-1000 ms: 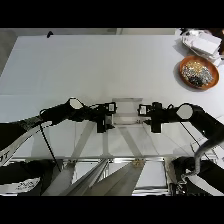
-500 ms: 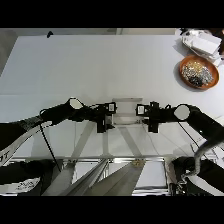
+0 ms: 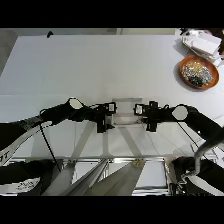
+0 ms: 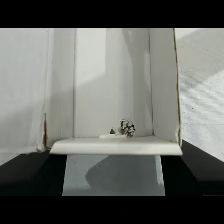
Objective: Fold the box and place the chain.
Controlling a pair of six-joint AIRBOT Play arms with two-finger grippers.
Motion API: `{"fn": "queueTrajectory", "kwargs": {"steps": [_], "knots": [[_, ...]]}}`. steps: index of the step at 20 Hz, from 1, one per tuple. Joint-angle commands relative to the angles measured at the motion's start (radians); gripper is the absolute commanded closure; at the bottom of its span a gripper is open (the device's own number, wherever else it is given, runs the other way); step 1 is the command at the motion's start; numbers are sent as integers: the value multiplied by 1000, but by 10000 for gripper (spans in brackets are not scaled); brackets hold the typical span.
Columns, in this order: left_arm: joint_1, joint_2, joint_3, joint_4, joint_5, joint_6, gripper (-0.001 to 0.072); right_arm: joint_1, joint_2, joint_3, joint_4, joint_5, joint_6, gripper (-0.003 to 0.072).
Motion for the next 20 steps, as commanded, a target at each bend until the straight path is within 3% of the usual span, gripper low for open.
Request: {"fn": "queueTrajectory", "kwargs": {"steps": [1, 6, 10, 16, 20], "knots": [[0, 1, 0, 0, 1, 1, 386, 20, -1, 0, 8, 3, -2, 510], [0, 1, 0, 0, 1, 1, 386, 20, -1, 0, -62, 5, 2, 504], [0, 1, 0, 0, 1, 1, 386, -10, 0, 0, -63, 6, 2, 365], [0, 0, 0, 0, 1, 1, 386, -33, -1, 0, -27, 13, 1, 370], [0, 1, 0, 0, 1, 1, 386, -23, -1, 0, -17, 13, 0, 432]]}}
